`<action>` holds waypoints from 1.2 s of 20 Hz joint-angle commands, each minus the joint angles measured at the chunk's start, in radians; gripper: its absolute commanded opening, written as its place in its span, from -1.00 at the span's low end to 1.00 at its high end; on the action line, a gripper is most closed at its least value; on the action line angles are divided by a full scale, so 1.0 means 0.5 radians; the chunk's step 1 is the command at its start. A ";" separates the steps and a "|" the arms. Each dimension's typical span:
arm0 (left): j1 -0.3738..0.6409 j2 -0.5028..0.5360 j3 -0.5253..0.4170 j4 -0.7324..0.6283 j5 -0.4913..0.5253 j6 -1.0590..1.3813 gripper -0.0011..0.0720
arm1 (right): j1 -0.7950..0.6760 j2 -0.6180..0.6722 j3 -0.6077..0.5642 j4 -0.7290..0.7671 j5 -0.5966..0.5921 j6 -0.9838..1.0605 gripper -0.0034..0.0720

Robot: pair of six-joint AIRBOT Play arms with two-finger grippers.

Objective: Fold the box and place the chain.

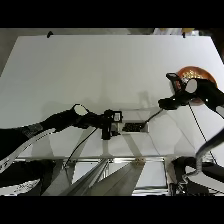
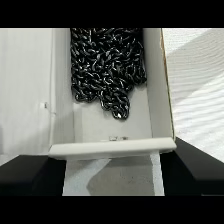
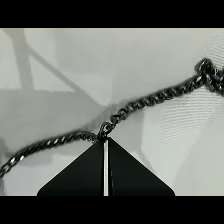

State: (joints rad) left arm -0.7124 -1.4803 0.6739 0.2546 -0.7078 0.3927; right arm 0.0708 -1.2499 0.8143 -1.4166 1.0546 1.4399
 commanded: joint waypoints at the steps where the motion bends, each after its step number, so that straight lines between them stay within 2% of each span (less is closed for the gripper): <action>1: 0.001 0.000 0.000 0.000 0.002 0.000 -0.23 | 0.106 0.275 0.002 0.014 0.217 -0.002 -0.88; 4: 0.000 0.000 0.000 0.000 0.001 0.000 -0.23 | 0.276 0.538 0.002 0.067 0.484 -0.002 -0.88; 6: 0.000 0.000 0.000 0.000 0.001 0.000 -0.23 | 0.384 0.696 0.002 0.173 0.581 -0.002 -0.88; 12: 0.000 0.000 0.000 0.000 0.001 0.000 -0.23 | 0.656 1.067 0.002 0.642 0.506 -0.002 -0.88; 15: 0.001 0.000 0.000 0.000 0.001 0.000 -0.23 | 0.713 1.093 0.002 0.737 0.419 -0.001 -0.88; 19: 0.000 0.000 0.000 0.000 0.001 0.000 -0.23 | 0.813 1.065 0.002 0.756 0.109 -0.001 -0.88; 21: 0.001 0.000 0.000 0.000 0.001 0.000 -0.23 | 0.871 1.006 0.002 0.756 -0.001 -0.001 -0.88; 24: 0.000 0.000 0.000 0.000 0.001 0.000 -0.23 | 0.941 0.846 0.002 0.739 -0.034 -0.004 -0.88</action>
State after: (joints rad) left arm -0.7124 -1.4803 0.6739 0.2543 -0.7078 0.3927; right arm 0.5076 -0.7734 0.8143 -1.0473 1.0908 1.4391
